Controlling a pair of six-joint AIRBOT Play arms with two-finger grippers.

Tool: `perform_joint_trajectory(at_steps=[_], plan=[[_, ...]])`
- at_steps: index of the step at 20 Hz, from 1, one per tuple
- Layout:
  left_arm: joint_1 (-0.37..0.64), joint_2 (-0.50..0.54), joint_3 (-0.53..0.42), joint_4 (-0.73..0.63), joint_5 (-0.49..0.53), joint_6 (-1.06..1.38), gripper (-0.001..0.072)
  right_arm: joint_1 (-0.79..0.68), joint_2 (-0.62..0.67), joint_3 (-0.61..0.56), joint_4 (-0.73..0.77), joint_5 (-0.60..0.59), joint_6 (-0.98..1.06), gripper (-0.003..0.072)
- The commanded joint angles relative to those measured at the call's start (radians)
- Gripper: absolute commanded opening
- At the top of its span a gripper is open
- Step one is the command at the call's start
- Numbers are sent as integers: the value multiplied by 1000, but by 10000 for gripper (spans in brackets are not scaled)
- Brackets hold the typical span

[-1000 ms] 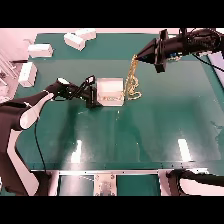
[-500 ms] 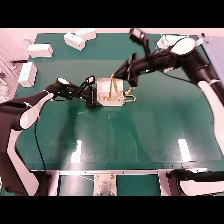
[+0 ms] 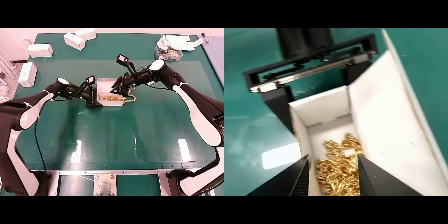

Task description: Fold the box and place the chain.

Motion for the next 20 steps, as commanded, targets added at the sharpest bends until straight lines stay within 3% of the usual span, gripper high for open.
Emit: perform_joint_trajectory(at_steps=[1,3,6,12,20], plan=[[0,0,1,0,0,0,630,-21,-21,8,-29,-42,-2,370],[0,0,1,0,0,0,630,-47,-10,17,-33,-21,-2,372],[0,0,1,0,0,0,629,-125,12,17,-102,56,-28,525],[0,0,1,0,0,0,630,-267,5,-61,-109,126,-361,528],[0,0,1,0,0,0,629,-180,-86,-89,-112,127,-583,573]])
